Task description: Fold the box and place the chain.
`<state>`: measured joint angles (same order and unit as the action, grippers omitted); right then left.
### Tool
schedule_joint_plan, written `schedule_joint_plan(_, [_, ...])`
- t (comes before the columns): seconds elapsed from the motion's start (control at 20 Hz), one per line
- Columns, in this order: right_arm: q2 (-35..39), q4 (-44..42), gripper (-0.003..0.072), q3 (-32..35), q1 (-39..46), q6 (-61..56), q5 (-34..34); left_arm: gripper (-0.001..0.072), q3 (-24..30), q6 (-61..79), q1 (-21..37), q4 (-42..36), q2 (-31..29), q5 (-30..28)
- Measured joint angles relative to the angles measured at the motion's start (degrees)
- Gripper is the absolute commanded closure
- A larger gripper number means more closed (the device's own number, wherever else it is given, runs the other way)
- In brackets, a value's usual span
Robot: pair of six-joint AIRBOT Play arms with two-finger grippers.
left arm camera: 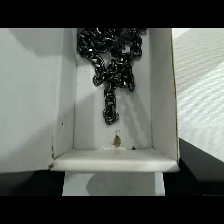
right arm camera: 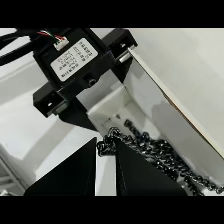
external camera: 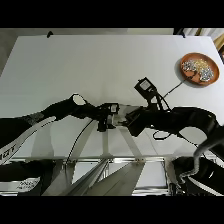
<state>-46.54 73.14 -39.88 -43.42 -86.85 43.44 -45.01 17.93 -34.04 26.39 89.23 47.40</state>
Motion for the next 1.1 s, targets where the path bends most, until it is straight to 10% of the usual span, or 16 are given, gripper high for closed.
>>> schedule_joint_plan(0.15, [-3.13,-0.07,0.0500,0.00,-0.13,-0.20,0.83,0.0437,0.00,0.00,0.00,0.00,0.00,0.02])
schedule_joint_plan(0.6, [-2.10,3.32,0.0507,0.00,2.54,-3.45,5.49,0.0437,0.00,0.00,0.00,0.00,0.00,0.00])
schedule_joint_plan(1.1, [-0.74,11.56,0.0499,-0.02,24.17,-5.97,10.40,0.0437,0.00,0.00,0.00,0.00,0.00,0.00])
